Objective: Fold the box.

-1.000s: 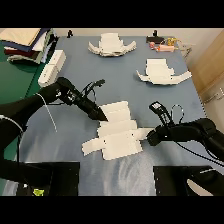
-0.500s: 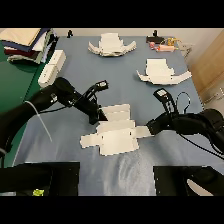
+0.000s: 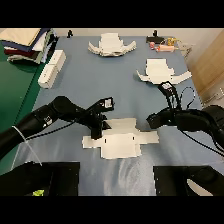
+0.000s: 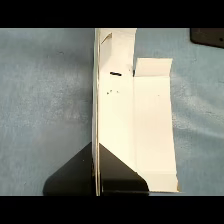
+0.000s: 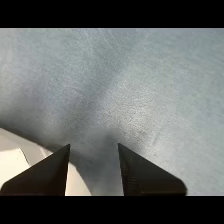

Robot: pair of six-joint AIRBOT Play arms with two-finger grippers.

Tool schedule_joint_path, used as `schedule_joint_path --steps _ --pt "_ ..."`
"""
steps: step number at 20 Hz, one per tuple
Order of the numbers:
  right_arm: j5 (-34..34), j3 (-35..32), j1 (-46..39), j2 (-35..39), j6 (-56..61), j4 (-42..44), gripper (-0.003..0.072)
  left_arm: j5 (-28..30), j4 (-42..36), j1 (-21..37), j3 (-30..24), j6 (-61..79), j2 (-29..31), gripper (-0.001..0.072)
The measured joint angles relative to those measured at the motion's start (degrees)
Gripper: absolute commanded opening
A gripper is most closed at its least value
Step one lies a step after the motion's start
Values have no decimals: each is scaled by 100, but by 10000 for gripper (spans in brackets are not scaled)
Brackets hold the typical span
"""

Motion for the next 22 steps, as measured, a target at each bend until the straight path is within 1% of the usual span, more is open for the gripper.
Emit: schedule_joint_path --steps 4,6,9,13,20,22 --pt "20 0 0 0 125 2 466 450 7 -369 -146 149 66 11" --pt "22 0 0 0 208 2 466 649 7 -444 -232 170 72 12" --pt "24 0 0 0 269 17 466 800 26 -492 -367 186 55 12" --pt "26 0 0 0 308 20 466 846 33 -516 -442 127 42 12" --pt "26 0 0 0 315 22 466 557 35 -522 -472 -66 42 12" --pt "26 0 0 0 315 22 466 590 76 -533 -472 -94 70 12"
